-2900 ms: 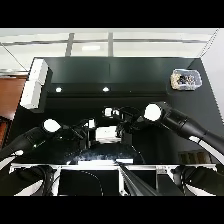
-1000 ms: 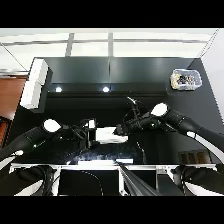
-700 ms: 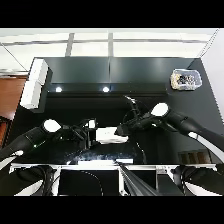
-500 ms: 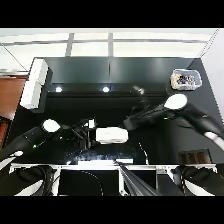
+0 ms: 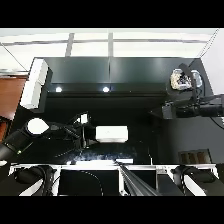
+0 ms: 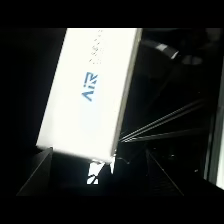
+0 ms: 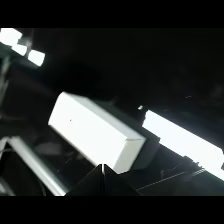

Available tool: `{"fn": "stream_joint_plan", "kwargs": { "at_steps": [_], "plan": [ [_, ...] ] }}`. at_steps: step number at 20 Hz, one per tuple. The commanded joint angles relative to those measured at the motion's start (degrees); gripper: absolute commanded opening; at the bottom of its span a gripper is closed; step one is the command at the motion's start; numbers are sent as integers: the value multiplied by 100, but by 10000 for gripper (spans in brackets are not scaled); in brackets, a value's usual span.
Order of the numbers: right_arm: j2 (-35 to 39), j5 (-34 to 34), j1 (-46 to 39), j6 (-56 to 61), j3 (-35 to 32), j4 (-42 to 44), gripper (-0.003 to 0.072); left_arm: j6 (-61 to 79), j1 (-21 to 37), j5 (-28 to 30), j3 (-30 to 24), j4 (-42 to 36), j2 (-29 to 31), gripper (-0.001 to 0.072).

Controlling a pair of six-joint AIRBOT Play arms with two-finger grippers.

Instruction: Fold the box and place the chain.

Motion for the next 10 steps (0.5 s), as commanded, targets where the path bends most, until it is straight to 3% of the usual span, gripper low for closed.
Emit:
{"fn": "stream_joint_plan", "kwargs": {
  "at_steps": [1,3,7,10],
  "plan": [
    [120,-240,-197,39,-7,-118,13,-557,-354,-52,417,173,-74,710],
    [120,-271,-197,37,-9,-142,13,-557,-697,243,802,175,-546,710],
    [120,-262,-197,76,-13,-365,13,-437,-1078,284,1528,179,-1766,710],
    [120,-238,-197,151,-13,-426,13,-439,-1169,273,1755,173,-2135,710]
  ]
}}
